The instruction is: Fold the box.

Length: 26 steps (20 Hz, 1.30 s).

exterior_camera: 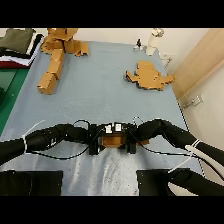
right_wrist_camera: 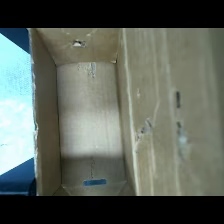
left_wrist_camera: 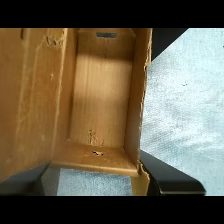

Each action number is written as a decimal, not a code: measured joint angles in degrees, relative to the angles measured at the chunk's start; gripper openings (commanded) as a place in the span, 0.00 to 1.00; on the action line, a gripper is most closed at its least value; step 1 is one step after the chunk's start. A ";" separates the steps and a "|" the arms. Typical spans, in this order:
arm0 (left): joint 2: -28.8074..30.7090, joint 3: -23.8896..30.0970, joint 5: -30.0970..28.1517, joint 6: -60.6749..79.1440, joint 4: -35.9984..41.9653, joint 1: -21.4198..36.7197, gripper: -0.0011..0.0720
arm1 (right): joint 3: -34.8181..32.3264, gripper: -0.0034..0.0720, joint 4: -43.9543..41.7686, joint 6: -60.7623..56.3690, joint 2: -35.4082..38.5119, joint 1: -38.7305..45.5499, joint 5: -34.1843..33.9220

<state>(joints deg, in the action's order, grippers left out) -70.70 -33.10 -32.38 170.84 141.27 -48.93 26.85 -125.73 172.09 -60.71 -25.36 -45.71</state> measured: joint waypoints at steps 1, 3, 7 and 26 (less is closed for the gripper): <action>0.00 0.00 0.00 -0.02 0.00 0.00 0.59 | 0.00 0.84 0.00 0.00 0.00 0.00 -0.02; 0.00 0.00 0.00 -0.04 -0.07 0.00 0.59 | 0.00 0.84 0.00 0.00 0.00 0.00 -0.02; 0.00 0.00 0.00 -0.07 -0.17 0.00 0.59 | 0.00 0.84 0.00 -0.02 0.00 0.00 -0.02; 0.00 0.00 0.02 -0.13 -0.22 -0.04 0.59 | 2.29 1.00 4.13 -7.23 6.25 0.37 -4.22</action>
